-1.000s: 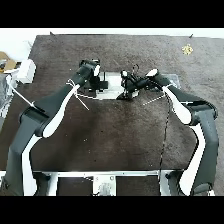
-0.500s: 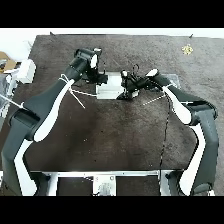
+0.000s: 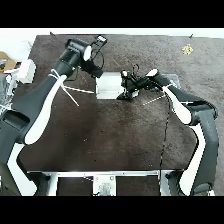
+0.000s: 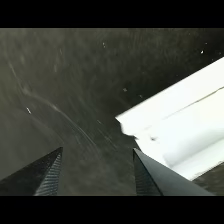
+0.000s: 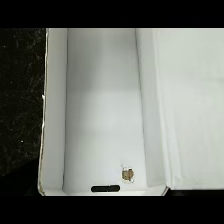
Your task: Fold the box and place the chain.
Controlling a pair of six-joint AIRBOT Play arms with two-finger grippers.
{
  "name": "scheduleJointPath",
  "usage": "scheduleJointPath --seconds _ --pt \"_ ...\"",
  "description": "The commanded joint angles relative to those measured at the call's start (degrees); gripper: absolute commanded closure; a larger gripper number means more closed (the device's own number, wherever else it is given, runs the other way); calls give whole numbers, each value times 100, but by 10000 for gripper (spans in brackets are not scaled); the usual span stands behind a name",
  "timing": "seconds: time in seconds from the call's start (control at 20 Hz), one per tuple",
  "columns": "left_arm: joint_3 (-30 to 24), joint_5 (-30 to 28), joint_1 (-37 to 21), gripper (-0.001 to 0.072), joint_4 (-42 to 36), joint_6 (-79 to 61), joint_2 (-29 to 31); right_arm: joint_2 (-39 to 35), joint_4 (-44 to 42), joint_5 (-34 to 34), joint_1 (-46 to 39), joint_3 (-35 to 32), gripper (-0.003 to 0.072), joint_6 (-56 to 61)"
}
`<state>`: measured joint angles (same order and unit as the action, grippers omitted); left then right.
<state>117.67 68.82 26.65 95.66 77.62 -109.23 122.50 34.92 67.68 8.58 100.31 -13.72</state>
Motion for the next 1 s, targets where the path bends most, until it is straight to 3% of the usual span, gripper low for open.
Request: scheduleJointPath --seconds 0.0,0.2,0.4,0.55,0.85,0.95 --pt "4 -225 -645 212 -1932 -2065 17 2 0 2 7 2 248 2" --pt "-343 138 -1759 212 -4983 -4920 13 2 0 2 7 2 248 2" --pt "-1110 673 -2516 214 -6430 -6714 11 2 0 2 7 2 248 2" --pt "-1753 730 -2677 242 -6942 -7665 -2 2 -2 2 7 2 248 2" --pt "-1578 793 -2662 238 -7685 -8115 -1191 2 -2 2 9 2 248 2" --pt "-1578 863 -2636 136 -7630 -8325 -1421 2 0 4 7 2 248 2"
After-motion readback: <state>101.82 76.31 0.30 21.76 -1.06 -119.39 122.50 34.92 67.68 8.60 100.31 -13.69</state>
